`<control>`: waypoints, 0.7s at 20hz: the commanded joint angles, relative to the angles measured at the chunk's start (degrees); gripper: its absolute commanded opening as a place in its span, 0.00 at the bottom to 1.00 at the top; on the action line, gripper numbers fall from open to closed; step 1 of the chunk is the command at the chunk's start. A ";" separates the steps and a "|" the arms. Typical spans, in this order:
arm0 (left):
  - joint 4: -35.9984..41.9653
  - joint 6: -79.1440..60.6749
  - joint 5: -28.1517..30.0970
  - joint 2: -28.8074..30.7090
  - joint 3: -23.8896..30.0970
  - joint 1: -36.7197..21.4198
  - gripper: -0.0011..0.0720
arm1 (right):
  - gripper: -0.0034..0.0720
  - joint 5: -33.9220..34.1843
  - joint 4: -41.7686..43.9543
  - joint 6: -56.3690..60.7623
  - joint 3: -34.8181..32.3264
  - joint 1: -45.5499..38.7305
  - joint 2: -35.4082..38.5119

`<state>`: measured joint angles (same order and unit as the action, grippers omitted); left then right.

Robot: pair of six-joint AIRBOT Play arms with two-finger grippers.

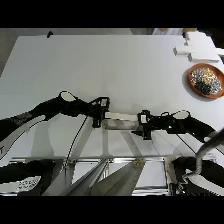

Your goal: Fold the box and place the chain.

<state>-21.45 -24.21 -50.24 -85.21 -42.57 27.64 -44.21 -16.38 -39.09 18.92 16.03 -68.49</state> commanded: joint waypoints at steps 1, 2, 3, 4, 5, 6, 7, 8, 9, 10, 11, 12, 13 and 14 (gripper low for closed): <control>0.02 0.00 0.02 0.00 -0.02 -0.04 0.03 | 0.47 0.26 0.11 0.00 0.07 0.04 -0.02; 0.02 0.00 0.00 0.00 -0.02 -0.04 0.03 | 0.47 0.26 0.07 0.00 0.07 0.04 -0.02; 0.02 0.00 0.02 0.00 -0.02 -0.04 0.03 | 0.49 0.26 0.04 0.00 0.04 0.04 -0.02; 0.02 0.00 0.00 0.00 -0.02 -0.04 0.03 | 0.50 0.24 0.04 0.04 0.07 0.04 -0.02; 0.02 0.00 0.02 0.00 -0.02 -0.04 0.03 | 0.51 0.24 0.04 0.04 0.07 0.04 -0.02; 0.02 0.00 0.00 0.00 -0.02 -0.04 0.03 | 0.58 0.24 0.04 0.04 0.07 0.04 -0.02; 0.02 0.00 0.00 0.00 -0.02 -0.04 0.03 | 0.62 0.24 0.04 0.02 0.04 0.04 -0.02; 0.02 0.00 0.00 0.00 -0.02 -0.04 0.03 | 0.62 0.24 0.04 0.02 0.07 0.04 -0.02; 0.02 0.02 0.00 0.00 -0.02 -0.04 0.03 | 0.62 0.22 0.04 0.02 0.07 0.04 -0.02; 0.02 0.00 0.02 0.00 -0.02 -0.04 0.03 | 0.62 0.20 0.04 0.04 0.07 0.04 -0.02; 0.02 0.00 0.00 0.00 -0.02 -0.04 0.03 | 0.62 0.17 0.04 0.02 0.04 0.04 -0.02; 0.02 0.00 0.00 0.00 -0.02 -0.04 0.03 | 0.63 0.22 0.07 0.02 0.07 0.04 -0.02; 0.02 0.02 0.00 0.00 -0.02 -0.04 0.03 | 0.63 0.22 0.04 0.02 0.07 0.04 -0.02; 0.02 0.00 0.02 0.00 -0.02 -0.04 0.03 | 0.63 0.20 0.04 0.04 0.07 0.04 -0.02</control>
<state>-21.43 -24.18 -50.22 -85.21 -42.57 27.64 -43.97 -16.34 -39.09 18.92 16.03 -68.49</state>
